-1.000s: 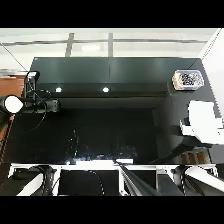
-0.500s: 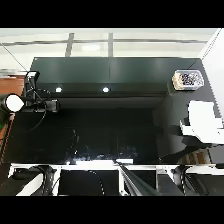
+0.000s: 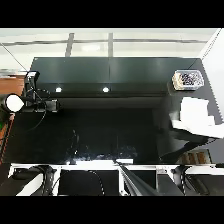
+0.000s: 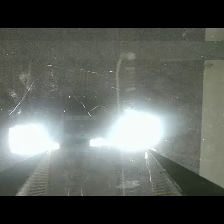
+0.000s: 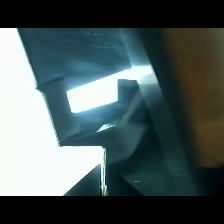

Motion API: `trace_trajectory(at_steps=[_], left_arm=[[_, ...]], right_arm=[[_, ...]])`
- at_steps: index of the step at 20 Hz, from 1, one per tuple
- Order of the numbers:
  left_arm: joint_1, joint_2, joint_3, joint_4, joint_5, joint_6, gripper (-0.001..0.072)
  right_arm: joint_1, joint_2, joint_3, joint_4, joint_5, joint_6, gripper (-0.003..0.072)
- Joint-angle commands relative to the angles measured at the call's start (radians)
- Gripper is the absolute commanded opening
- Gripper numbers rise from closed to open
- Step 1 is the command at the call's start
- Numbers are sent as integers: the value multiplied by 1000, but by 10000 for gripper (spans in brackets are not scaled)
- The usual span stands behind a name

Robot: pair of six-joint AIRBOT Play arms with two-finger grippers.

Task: Fold the box and place the chain.

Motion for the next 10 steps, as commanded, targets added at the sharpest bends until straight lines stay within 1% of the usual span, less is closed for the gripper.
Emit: trace_trajectory(at_steps=[1, 2, 4, 6, 7, 10], left_arm=[[0, -1, 0, 6, 7, 2, 701], [0, -1, 0, 4, 11, 2, 701], [0, -1, -1, 2, 8, 2, 701], [-1, -1, -5, -14, 5, 2, 701], [-1, -1, -12, -45, 8, 2, 701], [-1, -3, -40, -183, 32, 26, 701]], right_arm=[[42, 28, -36, 206, 143, 2, 17], [68, 61, -73, 236, 138, 7, 17], [134, 159, -179, 307, 68, 8, 17], [208, 292, -328, 460, -56, -20, 17], [253, 373, -422, 557, -137, -48, 17], [430, 609, -692, 781, -365, -103, 17]])
